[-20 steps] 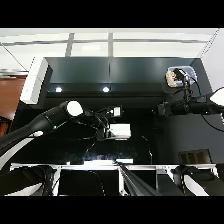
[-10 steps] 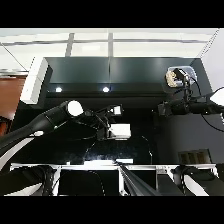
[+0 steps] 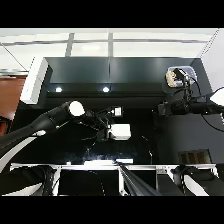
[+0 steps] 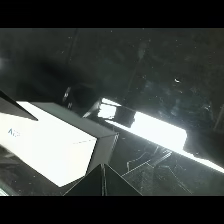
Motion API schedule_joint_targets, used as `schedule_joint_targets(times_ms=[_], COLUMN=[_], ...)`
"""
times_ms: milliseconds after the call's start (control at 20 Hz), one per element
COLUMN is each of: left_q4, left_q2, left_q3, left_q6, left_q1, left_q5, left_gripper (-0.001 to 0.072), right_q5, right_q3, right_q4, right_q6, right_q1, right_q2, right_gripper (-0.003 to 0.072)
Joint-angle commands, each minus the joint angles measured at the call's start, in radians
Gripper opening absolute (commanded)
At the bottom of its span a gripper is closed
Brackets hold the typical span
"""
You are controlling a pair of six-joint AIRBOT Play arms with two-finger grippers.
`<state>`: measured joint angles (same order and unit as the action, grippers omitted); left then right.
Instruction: Fold the box and place the chain.
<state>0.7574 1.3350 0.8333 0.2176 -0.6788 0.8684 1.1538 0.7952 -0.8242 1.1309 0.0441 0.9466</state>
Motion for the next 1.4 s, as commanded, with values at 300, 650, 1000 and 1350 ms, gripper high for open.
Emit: schedule_joint_targets(times_ms=[300, 650, 1000, 1350], left_q4=[0.254, 0.443, 0.498, 0.539], left_q2=[0.066, -0.018, -0.186, -0.231], left_q3=[-0.007, -0.005, -0.011, -0.069], left_q6=[0.233, 0.536, 0.821, 0.960], left_q1=[-0.142, -0.078, 0.380, 0.986], left_q5=[-0.183, -0.072, 0.234, 0.407], left_gripper=[0.0704, 0.0323, 0.0324, 0.0324], right_q5=[0.001, 0.001, 0.001, 0.000], right_q3=[0.000, 0.000, 0.000, 0.000], right_q4=[0.001, 0.001, 0.000, 0.000], right_q6=[0.003, 0.003, 0.002, -0.003], right_q1=[0.000, 0.000, 0.000, 0.000], right_q2=[-0.001, -0.001, -0.001, -0.001], right_gripper=[0.0014, 0.0014, 0.0014, 0.0014])
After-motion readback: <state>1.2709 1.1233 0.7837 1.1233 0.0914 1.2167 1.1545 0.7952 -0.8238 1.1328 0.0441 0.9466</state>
